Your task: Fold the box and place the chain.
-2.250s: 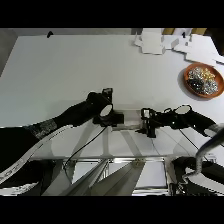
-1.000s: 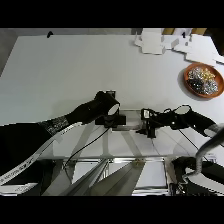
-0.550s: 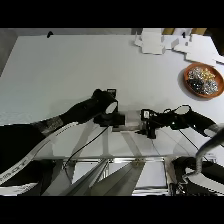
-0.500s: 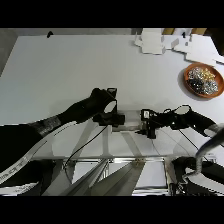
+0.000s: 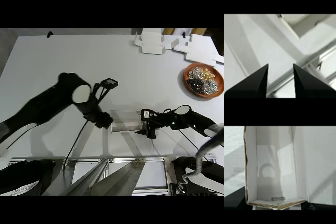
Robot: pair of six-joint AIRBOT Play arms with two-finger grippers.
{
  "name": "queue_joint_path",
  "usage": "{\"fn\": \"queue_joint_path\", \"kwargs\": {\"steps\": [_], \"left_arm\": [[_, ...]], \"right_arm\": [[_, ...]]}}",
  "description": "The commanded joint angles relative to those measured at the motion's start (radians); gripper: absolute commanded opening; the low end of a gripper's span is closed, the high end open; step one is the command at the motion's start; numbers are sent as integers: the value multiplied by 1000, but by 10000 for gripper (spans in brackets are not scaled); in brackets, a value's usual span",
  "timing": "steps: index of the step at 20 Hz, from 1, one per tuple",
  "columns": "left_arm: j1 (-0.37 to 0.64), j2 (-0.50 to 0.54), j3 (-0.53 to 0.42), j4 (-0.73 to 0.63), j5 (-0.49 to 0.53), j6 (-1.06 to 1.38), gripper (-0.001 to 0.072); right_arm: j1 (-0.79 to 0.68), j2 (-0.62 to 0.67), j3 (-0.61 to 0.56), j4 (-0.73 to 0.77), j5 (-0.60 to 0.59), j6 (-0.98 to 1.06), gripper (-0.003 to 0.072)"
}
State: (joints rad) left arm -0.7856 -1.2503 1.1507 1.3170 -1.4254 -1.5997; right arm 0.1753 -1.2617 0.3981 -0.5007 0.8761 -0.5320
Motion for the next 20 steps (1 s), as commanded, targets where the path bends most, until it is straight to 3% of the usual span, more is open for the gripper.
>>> {"fn": "queue_joint_path", "kwargs": {"steps": [1,3,6,10,11,12,16,20], "left_arm": [[66,151,-141,-49,49,526,444],[128,183,-292,-143,201,866,457],[188,136,-442,-296,414,1294,452],[189,3,-460,-491,590,1511,457],[189,-31,-460,-552,620,1574,532],[188,-59,-460,-605,640,1651,716],[187,-108,-460,-739,632,1865,702],[187,-124,-460,-814,604,1918,702]], "right_arm": [[0,1,1,0,0,0,466],[0,1,0,1,0,0,466],[0,1,1,0,0,0,466],[0,1,1,0,0,0,466],[0,1,1,1,0,0,466],[0,1,1,1,0,0,466],[0,1,1,0,0,0,466],[0,1,1,0,0,0,466]]}}
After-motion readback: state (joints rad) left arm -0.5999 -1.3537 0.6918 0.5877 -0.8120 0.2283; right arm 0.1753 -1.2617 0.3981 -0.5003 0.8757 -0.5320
